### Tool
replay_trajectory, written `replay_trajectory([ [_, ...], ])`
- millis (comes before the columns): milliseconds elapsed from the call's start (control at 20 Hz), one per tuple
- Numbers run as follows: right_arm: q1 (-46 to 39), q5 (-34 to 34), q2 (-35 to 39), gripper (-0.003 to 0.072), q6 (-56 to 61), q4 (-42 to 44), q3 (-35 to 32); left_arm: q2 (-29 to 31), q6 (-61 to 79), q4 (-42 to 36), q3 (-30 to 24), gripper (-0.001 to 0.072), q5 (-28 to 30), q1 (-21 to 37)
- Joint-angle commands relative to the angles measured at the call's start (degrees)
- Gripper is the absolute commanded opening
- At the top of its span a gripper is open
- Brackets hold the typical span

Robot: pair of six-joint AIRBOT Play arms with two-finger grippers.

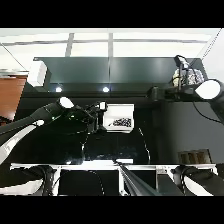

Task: Fold the box and place the chain.

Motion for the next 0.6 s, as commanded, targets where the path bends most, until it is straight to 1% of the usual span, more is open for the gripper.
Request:
replay_trajectory([
  [0, 2.6, -6.8, -7.8, 0.0661, -16.9, 16.3, 0.0, 0.0, -0.4, 0.0, 0.0, 0.0384, 1.3, 0.0],
  [150, 6.6, -3.5, -11.3, 0.0661, -29.1, 16.3, 0.0, 0.0, -0.4, 0.0, 0.0, 0.0384, 1.4, 0.0],
  [250, 7.6, 1.8, -10.9, 0.0661, -38.3, 15.5, 0.2, 0.0, -0.4, 0.0, 0.0, 0.0385, 1.4, 0.0],
  [350, 7.6, 7.7, -9.3, 0.0661, -51.3, 13.6, 0.5, 0.0, -0.4, 0.0, 0.0, 0.0385, 1.4, 0.0],
  [400, 7.6, 9.5, -8.4, 0.0661, -55.9, 12.6, 0.6, 0.0, -0.3, 0.0, 0.0, 0.0385, 1.4, 0.0],
  [550, 8.1, 14.8, -7.8, 0.0661, -60.6, 12.0, 0.4, 0.0, -0.3, 0.0, 0.0, 0.0385, 1.4, 0.0],
])
